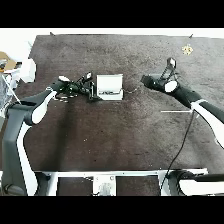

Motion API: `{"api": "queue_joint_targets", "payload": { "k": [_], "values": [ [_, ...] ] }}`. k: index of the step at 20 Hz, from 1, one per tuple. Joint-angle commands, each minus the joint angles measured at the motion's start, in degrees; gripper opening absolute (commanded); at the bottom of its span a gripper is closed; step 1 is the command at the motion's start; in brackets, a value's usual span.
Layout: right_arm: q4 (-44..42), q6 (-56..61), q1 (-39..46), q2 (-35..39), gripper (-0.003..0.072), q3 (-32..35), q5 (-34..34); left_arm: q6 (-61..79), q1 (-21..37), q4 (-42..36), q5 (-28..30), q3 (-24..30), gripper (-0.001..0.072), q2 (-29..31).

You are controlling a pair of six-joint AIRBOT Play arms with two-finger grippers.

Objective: Fold the box and place the chain.

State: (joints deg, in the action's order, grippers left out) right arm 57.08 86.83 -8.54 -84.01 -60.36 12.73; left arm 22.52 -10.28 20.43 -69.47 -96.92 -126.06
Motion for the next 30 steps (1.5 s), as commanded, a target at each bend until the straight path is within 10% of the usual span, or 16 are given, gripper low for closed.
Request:
{"api": "queue_joint_targets", "payload": {
  "k": [1,13,20,22,23,24,30],
  "values": [
    [2.1,-2.4,-4.0,10.1,0.0001,-0.1,0.2,0.0,0.0,0.0,0.0,0.0,0.0288,0.0],
    [1.6,-3.0,-23.0,11.2,0.0001,-0.1,-20.5,0.0,0.0,0.0,0.0,0.0,0.0287,0.0],
    [-1.9,-3.0,-24.7,1.5,0.0001,-0.1,-18.3,0.0,0.0,0.0,0.0,0.0,0.0287,0.0],
    [-1.8,-3.0,-24.7,-0.2,0.0002,-0.1,-17.1,0.0,0.0,0.0,0.0,0.0,0.0288,0.0],
    [-1.7,-3.3,-24.3,-0.8,0.0122,-0.1,-16.3,0.0,0.0,0.0,0.0,0.0,0.0288,0.0],
    [-0.7,-3.5,-23.7,-1.1,0.0414,-0.1,-15.4,0.0,0.0,0.0,0.0,0.0,0.0288,0.0],
    [8.1,-11.2,-12.5,1.7,0.0204,-11.5,11.2,0.0,0.0,0.0,0.0,0.0,0.0287,0.0]
  ]
}}
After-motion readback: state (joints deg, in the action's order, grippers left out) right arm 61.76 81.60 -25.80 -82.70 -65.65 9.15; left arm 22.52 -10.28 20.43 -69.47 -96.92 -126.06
